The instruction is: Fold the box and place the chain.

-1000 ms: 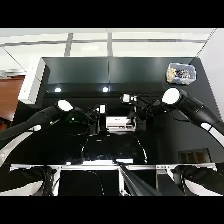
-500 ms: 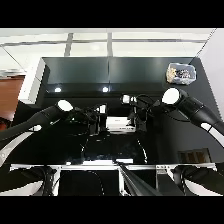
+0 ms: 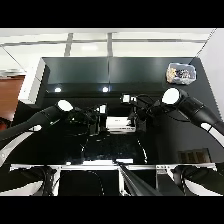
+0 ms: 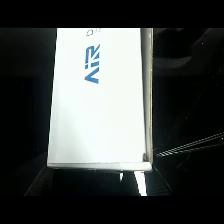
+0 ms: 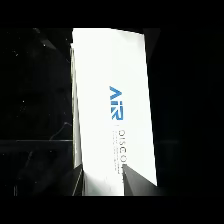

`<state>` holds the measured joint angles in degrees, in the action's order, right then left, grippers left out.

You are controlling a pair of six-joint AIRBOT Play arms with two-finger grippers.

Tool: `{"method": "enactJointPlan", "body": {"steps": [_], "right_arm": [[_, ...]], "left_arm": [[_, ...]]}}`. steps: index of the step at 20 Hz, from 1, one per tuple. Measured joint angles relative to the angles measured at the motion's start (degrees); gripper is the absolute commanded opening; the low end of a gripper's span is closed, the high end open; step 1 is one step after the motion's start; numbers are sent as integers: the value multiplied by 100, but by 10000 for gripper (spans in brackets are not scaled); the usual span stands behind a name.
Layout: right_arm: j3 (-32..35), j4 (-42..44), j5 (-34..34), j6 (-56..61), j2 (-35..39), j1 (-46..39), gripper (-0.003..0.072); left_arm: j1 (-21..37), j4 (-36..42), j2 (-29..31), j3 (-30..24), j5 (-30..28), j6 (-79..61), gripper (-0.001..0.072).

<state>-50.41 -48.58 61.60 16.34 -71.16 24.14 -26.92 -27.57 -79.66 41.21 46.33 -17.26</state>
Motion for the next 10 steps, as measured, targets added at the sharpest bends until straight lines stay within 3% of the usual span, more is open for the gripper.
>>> {"method": "enactJointPlan", "body": {"steps": [2, 3, 10], "right_arm": [[7, -2, 11, 46, 0, 0, 311], [9, -20, 42, 81, -2, 0, 385], [24, -11, 37, 304, -15, 0, 382]], "left_arm": [[0, 0, 0, 0, -2, 0, 330], [0, 0, 0, -2, -2, 0, 330], [0, -4, 0, 0, 0, -2, 330]]}}
